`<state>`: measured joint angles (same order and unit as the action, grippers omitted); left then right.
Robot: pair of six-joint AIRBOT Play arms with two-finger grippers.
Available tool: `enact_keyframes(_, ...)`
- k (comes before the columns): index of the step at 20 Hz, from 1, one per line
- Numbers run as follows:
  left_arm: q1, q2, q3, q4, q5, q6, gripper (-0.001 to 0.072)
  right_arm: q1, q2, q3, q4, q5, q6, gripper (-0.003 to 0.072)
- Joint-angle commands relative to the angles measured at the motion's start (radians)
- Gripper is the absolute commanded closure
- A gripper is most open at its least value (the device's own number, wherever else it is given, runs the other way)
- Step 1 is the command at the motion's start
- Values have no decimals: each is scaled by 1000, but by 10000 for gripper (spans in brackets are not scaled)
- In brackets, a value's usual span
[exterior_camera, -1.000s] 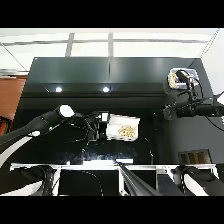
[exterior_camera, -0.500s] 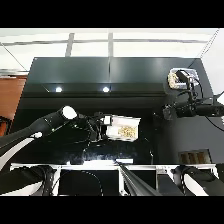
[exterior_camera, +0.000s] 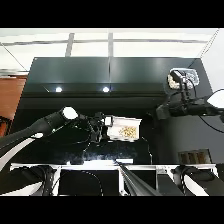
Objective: Fold the box and place the chain.
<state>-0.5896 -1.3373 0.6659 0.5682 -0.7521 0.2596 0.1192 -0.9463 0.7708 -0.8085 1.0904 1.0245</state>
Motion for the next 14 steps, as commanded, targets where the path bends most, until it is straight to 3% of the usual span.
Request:
enact_keyframes(1,-1,0,1,0,-2,2,243,144,-56,-3,17,-167,42,-34)
enact_keyframes(4,-1,0,1,0,-2,2,243,249,-108,-3,-6,-124,-128,-33)
enact_keyframes(9,-1,0,1,0,-3,2,243,263,-106,2,-68,71,-373,-32)
enact_keyframes(14,-1,0,1,-1,-3,2,243,263,-106,-31,-56,39,-510,-32)
